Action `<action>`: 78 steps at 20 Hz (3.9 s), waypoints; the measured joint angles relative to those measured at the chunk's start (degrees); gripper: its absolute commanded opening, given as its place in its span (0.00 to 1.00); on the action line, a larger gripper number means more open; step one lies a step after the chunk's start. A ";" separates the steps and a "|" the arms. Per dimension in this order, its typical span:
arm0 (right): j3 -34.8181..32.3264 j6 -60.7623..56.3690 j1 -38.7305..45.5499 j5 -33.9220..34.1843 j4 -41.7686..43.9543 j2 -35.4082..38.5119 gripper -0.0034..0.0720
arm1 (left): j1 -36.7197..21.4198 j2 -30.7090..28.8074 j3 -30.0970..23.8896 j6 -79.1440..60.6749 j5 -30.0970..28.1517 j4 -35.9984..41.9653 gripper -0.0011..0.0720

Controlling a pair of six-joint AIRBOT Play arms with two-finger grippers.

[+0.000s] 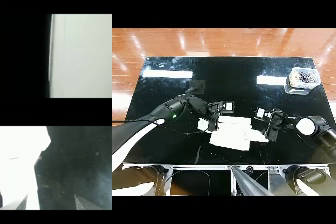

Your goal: Fold the box and place the chain.

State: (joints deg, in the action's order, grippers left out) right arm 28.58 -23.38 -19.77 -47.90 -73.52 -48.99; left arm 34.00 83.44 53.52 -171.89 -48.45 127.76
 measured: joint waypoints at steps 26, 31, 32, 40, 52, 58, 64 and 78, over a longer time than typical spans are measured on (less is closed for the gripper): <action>-7.56 6.71 -10.86 7.39 12.15 -2.36 0.98 | -4.28 0.00 0.07 1.33 -0.94 -0.85 0.05; -9.75 9.79 -11.58 13.09 14.82 -2.38 0.98 | -4.28 0.00 0.07 1.33 -1.05 -0.83 0.05; -10.12 10.58 -12.15 14.25 15.72 -2.51 0.98 | -4.28 0.00 0.07 1.33 -1.05 -0.83 0.05; -11.17 12.87 -17.31 23.15 21.59 -4.15 0.98 | -4.28 0.02 0.04 1.36 -1.11 -0.17 0.05; -7.72 10.95 -17.55 25.14 21.09 -4.20 0.98 | -4.28 0.04 0.02 1.42 -2.16 0.66 0.05; -6.03 9.22 -17.25 23.26 20.35 -4.00 0.98 | -4.28 0.04 0.02 1.46 -2.95 0.68 0.05; -5.79 7.69 -15.39 22.32 20.74 -3.96 0.99 | -4.28 0.04 0.02 1.33 -3.32 0.68 0.05; -4.11 23.23 -10.67 20.87 34.34 -4.59 0.99 | -4.28 0.04 0.02 0.17 -4.24 0.44 0.05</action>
State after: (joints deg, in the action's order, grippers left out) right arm 24.47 -0.14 -30.44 -27.03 -39.18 -53.58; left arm 29.71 83.48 53.54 -171.72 -52.69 128.20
